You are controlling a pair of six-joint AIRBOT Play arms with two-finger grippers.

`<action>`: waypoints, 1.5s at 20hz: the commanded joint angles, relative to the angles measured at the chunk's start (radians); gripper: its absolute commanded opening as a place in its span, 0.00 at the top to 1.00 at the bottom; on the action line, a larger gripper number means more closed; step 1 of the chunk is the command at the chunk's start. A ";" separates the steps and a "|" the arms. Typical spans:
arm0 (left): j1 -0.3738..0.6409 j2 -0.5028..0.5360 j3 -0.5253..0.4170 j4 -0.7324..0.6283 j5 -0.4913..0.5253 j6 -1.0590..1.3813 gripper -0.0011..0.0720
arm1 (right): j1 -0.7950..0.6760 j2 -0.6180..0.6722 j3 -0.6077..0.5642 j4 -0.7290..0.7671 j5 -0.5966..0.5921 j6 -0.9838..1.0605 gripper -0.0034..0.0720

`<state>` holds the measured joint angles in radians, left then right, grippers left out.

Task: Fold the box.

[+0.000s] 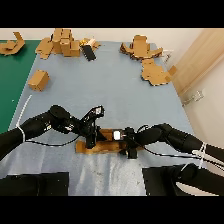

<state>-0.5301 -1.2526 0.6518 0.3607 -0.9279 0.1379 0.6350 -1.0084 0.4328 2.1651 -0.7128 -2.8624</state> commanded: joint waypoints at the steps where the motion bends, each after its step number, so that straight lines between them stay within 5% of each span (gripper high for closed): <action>1: 0.000 0.000 -0.001 0.000 0.004 -0.007 0.97 | 0.001 0.000 0.000 0.000 -0.003 0.001 0.33; 7: 0.002 0.000 -0.001 0.008 0.005 -0.034 0.97 | 0.001 0.000 0.000 0.000 -0.003 0.000 0.33; 8: 0.002 0.001 -0.001 0.007 0.011 -0.034 0.83 | 0.001 0.000 0.000 0.000 -0.003 0.001 0.33; 9: 0.002 0.001 -0.001 0.006 0.024 -0.046 0.52 | 0.001 0.000 0.000 0.000 -0.003 0.001 0.33; 14: 0.002 0.020 0.000 0.078 0.031 -0.104 0.49 | 0.001 0.000 0.000 -0.001 -0.003 0.001 0.33; 19: 0.002 0.165 0.000 0.487 0.027 -0.480 0.49 | 0.001 0.000 0.000 -0.003 -0.003 0.001 0.33; 22: 0.002 0.269 -0.001 0.676 -0.056 -0.903 0.55 | 0.001 0.000 0.000 -0.004 -0.003 0.001 0.33; 23: 0.002 0.285 -0.001 0.679 -0.096 -1.034 0.87 | 0.001 0.000 0.000 -0.004 -0.003 0.000 0.33; 24: -0.002 0.288 -0.001 0.672 -0.149 -1.106 0.97 | 0.001 0.000 0.000 -0.005 -0.003 0.000 0.33; 27: -0.045 0.281 -0.017 0.451 -0.258 -1.201 0.97 | 0.001 0.000 0.000 -0.005 -0.003 0.000 0.33; 30: -0.121 0.279 -0.022 0.162 -0.140 -1.208 0.97 | 0.001 0.000 0.000 -0.005 -0.003 0.000 0.33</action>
<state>-0.5983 -0.9791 0.6353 0.7551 -1.1107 -0.9733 0.6350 -1.0084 0.4332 2.1609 -0.7162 -2.8620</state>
